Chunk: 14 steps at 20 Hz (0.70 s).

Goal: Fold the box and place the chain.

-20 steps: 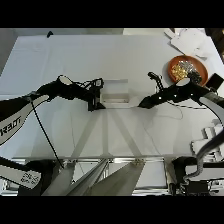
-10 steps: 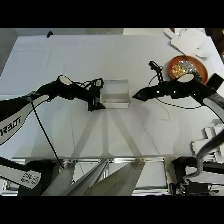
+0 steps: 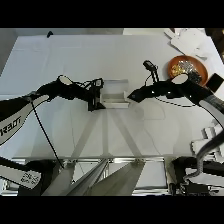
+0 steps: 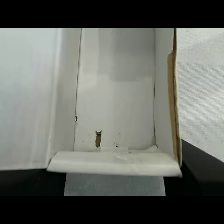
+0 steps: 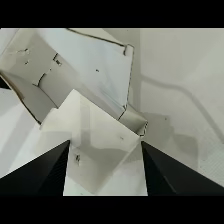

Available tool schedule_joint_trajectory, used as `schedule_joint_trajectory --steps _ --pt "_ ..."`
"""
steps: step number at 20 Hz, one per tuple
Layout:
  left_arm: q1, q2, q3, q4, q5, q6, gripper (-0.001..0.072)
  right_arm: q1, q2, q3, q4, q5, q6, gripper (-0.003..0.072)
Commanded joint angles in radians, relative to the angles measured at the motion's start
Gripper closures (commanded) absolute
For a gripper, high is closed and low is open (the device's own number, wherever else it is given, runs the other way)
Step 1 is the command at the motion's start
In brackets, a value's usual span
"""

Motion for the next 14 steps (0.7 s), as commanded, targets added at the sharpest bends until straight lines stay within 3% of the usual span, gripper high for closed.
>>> schedule_joint_trajectory --steps 1,5,14 --pt "-0.001 0.000 0.000 0.000 0.000 0.000 0.0596 0.018 0.001 0.001 -0.050 -0.042 0.181 0.0150" --pt "-0.001 0.000 0.000 0.000 0.000 0.000 0.0596 0.047 0.000 0.000 -0.143 -0.068 0.358 0.0150" --pt "-0.001 0.000 0.000 0.000 0.000 0.000 0.0596 0.095 0.000 0.001 -0.047 -0.096 0.360 0.0153"
